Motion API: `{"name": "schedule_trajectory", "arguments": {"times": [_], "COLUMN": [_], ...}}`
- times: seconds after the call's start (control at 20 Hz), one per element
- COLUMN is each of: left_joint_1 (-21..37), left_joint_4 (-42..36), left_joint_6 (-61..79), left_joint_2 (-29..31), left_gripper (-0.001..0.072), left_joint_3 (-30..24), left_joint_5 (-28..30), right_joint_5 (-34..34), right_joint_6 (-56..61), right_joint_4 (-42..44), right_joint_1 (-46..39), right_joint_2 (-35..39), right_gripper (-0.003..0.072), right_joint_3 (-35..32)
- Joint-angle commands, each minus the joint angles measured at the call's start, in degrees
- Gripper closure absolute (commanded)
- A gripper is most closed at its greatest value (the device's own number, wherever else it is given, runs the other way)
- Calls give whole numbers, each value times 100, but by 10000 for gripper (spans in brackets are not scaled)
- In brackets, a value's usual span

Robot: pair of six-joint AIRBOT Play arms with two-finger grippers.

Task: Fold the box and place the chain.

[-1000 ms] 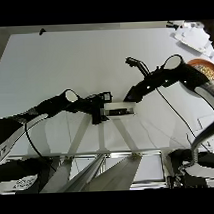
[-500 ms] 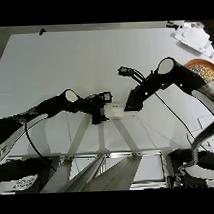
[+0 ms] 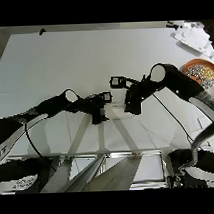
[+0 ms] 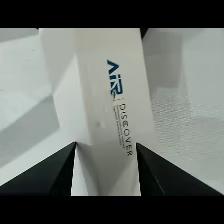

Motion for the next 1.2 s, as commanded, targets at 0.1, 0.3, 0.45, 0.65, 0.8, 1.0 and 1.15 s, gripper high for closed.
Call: {"name": "schedule_trajectory", "arguments": {"times": [0.1,0.3,0.45,0.65,0.8,1.0,1.15], "left_joint_1": [0,0,-2,0,0,-2,0], "left_joint_4": [2,2,2,4,4,4,2], "left_joint_6": [7,7,7,7,7,7,7], "left_joint_2": [2,2,2,2,2,2,2], "left_gripper": [376,376,376,376,376,376,376], "left_joint_3": [-2,-2,-2,-2,-2,-2,-2], "left_joint_5": [2,2,0,2,0,2,2], "right_joint_5": [-415,-529,-518,-531,-533,-564,-564], "right_joint_6": [-195,-203,-114,-72,-22,13,164], "right_joint_4": [-343,-385,-385,-380,-380,-409,-409], "right_joint_1": [267,289,321,516,516,516,516], "right_joint_2": [13,247,302,302,302,302,302], "right_gripper": [413,448,448,449,469,469,469], "right_joint_3": [-4,-4,-13,-273,-378,-529,-699]}}
